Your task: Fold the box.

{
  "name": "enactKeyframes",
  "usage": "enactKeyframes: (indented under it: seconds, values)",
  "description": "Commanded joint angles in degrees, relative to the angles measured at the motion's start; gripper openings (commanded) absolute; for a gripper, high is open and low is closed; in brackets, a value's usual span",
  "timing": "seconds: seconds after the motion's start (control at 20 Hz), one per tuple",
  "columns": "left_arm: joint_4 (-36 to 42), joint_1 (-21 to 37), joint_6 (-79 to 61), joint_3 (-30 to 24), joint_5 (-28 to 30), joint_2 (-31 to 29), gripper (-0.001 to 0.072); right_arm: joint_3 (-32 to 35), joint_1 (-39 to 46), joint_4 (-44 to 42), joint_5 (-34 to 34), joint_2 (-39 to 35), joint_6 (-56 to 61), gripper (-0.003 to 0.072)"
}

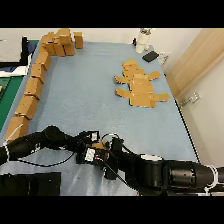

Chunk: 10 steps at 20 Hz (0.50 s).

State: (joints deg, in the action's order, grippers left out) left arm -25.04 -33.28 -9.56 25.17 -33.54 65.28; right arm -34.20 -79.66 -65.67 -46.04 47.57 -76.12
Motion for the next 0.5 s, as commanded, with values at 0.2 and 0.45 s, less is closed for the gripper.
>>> enactKeyframes:
  seconds: [0.2,0.45]
  values:
    - [-0.02,0.04,-0.02,0.04,0.00,-0.02,0.0517,-0.46,-0.48,-2.56,0.46,-1.27,-1.55,0.0501]
    - [-0.02,0.04,-0.02,0.04,-0.02,-0.02,0.0517,-0.96,1.88,-1.57,0.02,-6.86,0.52,0.0501]
